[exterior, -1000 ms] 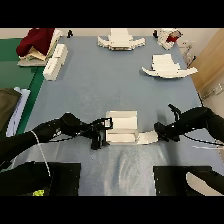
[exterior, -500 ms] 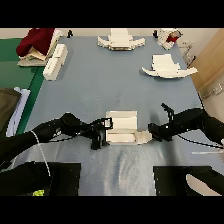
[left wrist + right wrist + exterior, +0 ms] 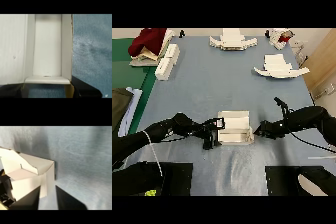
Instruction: Fold the box.
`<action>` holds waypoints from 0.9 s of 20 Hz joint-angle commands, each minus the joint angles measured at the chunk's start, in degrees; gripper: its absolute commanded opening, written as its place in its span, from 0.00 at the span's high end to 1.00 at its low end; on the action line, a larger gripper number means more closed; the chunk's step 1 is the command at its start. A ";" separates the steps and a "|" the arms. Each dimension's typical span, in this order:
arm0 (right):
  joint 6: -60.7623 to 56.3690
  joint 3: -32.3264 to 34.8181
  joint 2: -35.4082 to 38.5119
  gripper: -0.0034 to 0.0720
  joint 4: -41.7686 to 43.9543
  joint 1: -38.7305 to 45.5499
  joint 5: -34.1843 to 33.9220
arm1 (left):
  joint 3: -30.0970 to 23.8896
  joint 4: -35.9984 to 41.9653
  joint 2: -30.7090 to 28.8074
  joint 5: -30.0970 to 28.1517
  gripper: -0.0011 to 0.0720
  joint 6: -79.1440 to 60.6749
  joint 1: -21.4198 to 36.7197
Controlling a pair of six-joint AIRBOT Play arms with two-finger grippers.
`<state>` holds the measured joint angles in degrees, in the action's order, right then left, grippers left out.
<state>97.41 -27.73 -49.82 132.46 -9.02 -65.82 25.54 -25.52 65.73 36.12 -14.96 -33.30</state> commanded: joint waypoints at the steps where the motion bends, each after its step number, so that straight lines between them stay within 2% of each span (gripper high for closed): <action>1: -0.04 -0.11 -0.94 0.36 0.28 -4.76 3.58 | 0.07 0.00 0.04 0.00 0.35 0.00 0.07; 4: -0.04 -0.42 -1.84 0.36 0.22 -8.83 7.91 | 0.07 0.00 0.04 0.00 0.35 -0.02 0.07; 9: -5.35 -2.56 -4.55 0.39 -3.69 -14.47 10.51 | 0.07 0.00 0.04 0.00 0.35 0.00 0.07; 14: -25.55 -9.75 -8.13 0.39 -23.76 -24.90 9.68 | 0.07 0.00 0.04 -0.02 0.35 0.00 0.07; 16: -34.38 -13.68 -10.95 0.39 -32.22 -30.42 7.08 | 0.07 0.00 0.04 0.00 0.35 0.00 0.07; 18: -41.79 -17.81 -14.99 0.39 -40.11 -35.41 1.62 | 0.07 0.00 0.04 0.00 0.35 0.00 0.07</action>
<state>68.90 -40.47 -60.62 106.02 -37.74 -58.81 25.54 -25.52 65.73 36.12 -14.94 -33.30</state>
